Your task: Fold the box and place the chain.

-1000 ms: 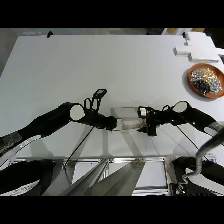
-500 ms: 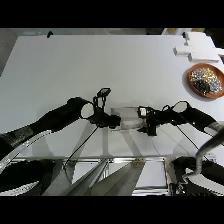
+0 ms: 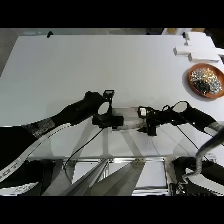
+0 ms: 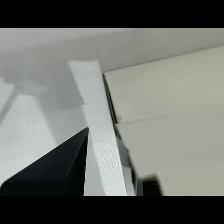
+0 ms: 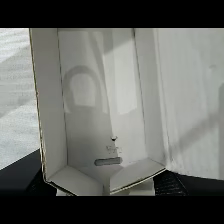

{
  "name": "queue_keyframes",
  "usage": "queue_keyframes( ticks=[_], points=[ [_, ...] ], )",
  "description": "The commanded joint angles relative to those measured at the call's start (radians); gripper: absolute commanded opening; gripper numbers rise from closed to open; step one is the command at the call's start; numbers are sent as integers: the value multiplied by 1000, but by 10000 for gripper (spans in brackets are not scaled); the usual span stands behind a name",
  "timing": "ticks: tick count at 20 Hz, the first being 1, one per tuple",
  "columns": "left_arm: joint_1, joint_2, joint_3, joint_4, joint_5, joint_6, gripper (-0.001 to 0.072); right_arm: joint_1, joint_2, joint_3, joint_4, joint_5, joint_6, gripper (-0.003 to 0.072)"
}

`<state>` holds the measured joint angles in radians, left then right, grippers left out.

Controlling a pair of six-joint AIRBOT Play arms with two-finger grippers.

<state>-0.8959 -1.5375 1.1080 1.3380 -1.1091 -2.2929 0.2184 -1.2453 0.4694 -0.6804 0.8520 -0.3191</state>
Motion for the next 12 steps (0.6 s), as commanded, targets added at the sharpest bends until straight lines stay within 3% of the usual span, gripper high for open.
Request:
queue_keyframes(
  ticks=[1, 3, 10, 12],
  points=[
    [-21, -20, 28, 70, -10, -177, 342, 0, 1, 0, 0, 0, 0, 295],
    [-22, -25, 41, 69, -8, -180, 340, 0, 1, 0, 0, 0, 0, 295],
    [-23, -125, 170, 60, -160, -132, 339, 0, 1, 0, 0, 0, 0, 295],
    [-26, -128, 170, 77, -159, -135, 259, 0, 1, 0, 0, 0, 0, 295]
  ],
)
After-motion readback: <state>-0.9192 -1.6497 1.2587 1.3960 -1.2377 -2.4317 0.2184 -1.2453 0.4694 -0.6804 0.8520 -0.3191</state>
